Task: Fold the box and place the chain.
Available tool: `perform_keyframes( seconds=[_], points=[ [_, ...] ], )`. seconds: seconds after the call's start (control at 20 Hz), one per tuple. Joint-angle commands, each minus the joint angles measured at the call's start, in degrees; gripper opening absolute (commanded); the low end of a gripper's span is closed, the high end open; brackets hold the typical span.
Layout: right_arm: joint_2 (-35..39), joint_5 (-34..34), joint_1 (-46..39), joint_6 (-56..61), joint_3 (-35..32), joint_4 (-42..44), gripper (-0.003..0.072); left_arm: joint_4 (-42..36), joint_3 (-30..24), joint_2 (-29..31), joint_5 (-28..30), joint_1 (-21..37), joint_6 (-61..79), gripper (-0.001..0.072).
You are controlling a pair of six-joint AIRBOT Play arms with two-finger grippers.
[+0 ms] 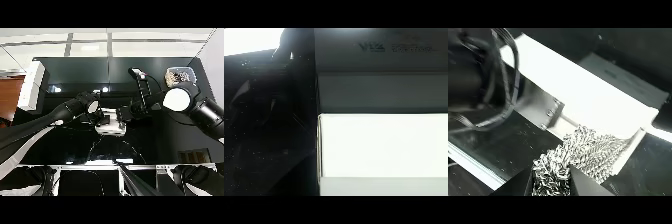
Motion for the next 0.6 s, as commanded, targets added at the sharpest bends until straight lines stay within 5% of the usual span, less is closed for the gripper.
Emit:
perform_keyframes(
  seconds=[0.0, 0.45, 0.5, 0.55],
  points=[
    [-0.1, 0.5, 0.1, 0.2, -1.3, -0.6, 0.0009, 0.0, 0.0, 0.0, 0.0, 0.0, 0.0, 0.0028],
    [-6.7, -6.0, 1.1, 1.0, -2.1, 3.3, 0.0037, 0.0, 0.0, 0.0, 0.2, 0.0, 0.0, 0.0028],
    [-7.0, -5.8, 1.2, 1.0, -2.1, 3.1, 0.0251, 0.0, 0.0, 0.0, 0.2, 0.0, 0.0, 0.0028],
    [-7.0, -5.1, 1.0, 1.0, -2.1, 2.5, 0.0376, 0.0, 0.0, 0.0, 0.2, 0.0, 0.0, 0.0028]
  ],
)
